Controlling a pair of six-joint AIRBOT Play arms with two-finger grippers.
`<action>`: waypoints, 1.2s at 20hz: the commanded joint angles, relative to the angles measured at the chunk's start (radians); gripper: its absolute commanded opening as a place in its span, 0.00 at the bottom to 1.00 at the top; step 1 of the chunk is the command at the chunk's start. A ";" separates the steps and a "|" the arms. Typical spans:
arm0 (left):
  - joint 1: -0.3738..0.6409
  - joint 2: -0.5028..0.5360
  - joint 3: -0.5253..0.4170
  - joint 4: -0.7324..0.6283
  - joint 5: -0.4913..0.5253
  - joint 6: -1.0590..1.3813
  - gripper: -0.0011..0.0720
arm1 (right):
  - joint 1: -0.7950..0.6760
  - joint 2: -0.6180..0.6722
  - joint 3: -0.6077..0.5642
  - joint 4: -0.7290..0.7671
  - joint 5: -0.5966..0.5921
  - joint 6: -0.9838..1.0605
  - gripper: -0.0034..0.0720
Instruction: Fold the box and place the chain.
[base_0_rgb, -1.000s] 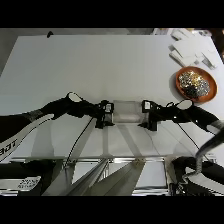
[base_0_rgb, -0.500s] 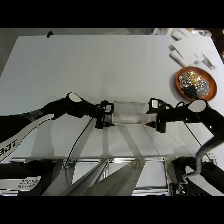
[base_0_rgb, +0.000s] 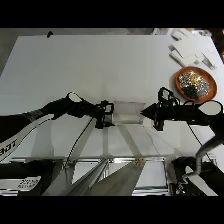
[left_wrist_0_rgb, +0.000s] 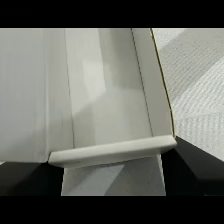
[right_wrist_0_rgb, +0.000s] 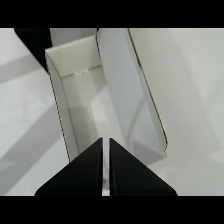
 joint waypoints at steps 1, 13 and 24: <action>0.000 0.000 0.000 0.000 0.001 0.000 0.28 | 0.008 -0.010 0.001 0.085 -0.121 -0.005 0.09; 0.000 0.000 0.000 0.000 0.001 0.000 0.28 | 0.008 -0.262 0.001 0.219 -0.298 -0.008 0.09; 0.000 0.000 0.000 0.000 0.000 0.000 0.28 | 0.007 0.052 0.002 -0.286 -0.154 0.082 0.07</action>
